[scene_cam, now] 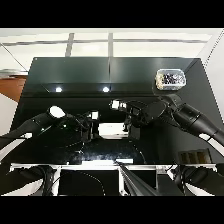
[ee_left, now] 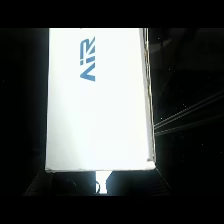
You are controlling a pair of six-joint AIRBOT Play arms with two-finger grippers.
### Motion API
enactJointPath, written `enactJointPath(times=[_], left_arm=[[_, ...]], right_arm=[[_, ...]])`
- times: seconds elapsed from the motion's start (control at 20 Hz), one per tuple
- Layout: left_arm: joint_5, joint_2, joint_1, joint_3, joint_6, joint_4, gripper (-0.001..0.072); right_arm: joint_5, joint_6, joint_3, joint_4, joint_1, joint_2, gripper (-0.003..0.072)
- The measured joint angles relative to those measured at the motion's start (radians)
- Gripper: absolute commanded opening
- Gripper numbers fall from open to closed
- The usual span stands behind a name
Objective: Fold the box and place the chain.
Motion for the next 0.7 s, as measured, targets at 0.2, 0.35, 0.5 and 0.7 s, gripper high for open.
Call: enactJointPath(times=[0.2, 0.35, 0.5, 0.7], left_arm=[[0.0, 0.0, 0.0, 0.0, 0.0, 0.0, 0.0393], [0.0, 0.0, 0.0, 0.0, 0.0, 0.0, 0.0393], [0.0, 0.0, 0.0, 0.0, -0.002, 0.0, 0.0393], [0.0, 0.0, 0.0, 0.0, 0.0, 0.0, 0.0393]], right_arm=[[0.0, 0.006, -0.008, 0.0, 0.0, 0.0, 0.0203], [0.003, 0.02, -0.012, 0.0, 0.0, 0.0, 0.0202], [0.011, 0.031, -0.014, 0.0, 0.0, 0.0, 0.0203], [0.019, 0.038, -0.021, 0.009, 0.001, -0.002, 0.0204]])
